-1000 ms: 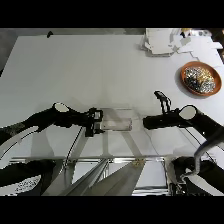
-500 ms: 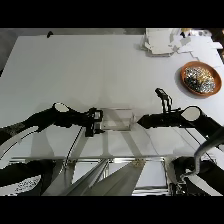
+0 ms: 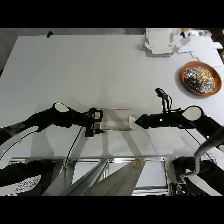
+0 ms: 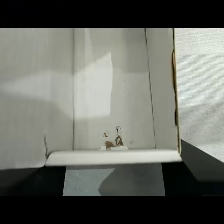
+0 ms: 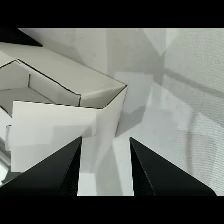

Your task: Fold the box and place the chain.

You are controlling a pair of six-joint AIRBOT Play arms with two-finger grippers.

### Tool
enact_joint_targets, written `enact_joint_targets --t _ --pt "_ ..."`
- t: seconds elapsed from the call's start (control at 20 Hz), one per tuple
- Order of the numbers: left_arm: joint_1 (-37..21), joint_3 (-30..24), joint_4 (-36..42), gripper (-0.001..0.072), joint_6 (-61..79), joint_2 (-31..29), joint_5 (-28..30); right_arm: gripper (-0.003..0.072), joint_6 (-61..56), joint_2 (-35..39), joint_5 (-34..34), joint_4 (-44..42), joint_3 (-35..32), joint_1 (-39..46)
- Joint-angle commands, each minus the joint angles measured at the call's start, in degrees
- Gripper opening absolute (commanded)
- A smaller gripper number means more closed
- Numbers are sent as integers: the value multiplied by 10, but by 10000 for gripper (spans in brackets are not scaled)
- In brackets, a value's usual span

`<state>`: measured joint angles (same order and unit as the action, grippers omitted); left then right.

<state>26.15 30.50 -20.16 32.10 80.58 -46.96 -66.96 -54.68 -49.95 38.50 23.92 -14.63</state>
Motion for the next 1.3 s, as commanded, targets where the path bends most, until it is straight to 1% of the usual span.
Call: enact_joint_targets --t 0.0,0.1,0.15,0.2,0.25,0.35,0.45,0.55,0.7,0.85,1.1,1.25 --pt "0 0 0 14 0 0 0 345 4 9 -4 -3 1 -1" --pt "0 0 0 14 0 0 0 346 5 18 -4 1 1 -1" --pt "0 0 0 14 0 0 0 358 5 22 -7 3 1 -1" --pt "0 0 0 14 0 0 0 428 5 22 -9 3 1 -1" --pt "0 0 0 14 0 0 0 442 5 22 -9 3 1 -1" --pt "0 0 0 14 0 0 0 442 4 22 0 3 1 -3" --pt "0 0 0 14 0 0 0 444 3 20 17 4 1 -24" --pt "0 0 0 14 0 0 0 520 -15 15 50 2 1 -64" --pt "0 0 0 14 0 0 0 520 -41 11 92 11 1 -105" --pt "0 0 0 14 0 0 0 520 -101 -7 104 61 6 -121" --pt "0 0 0 14 0 0 0 519 -221 -38 103 182 63 -169" --pt "0 0 0 14 0 0 0 518 -308 -47 101 245 73 -193"
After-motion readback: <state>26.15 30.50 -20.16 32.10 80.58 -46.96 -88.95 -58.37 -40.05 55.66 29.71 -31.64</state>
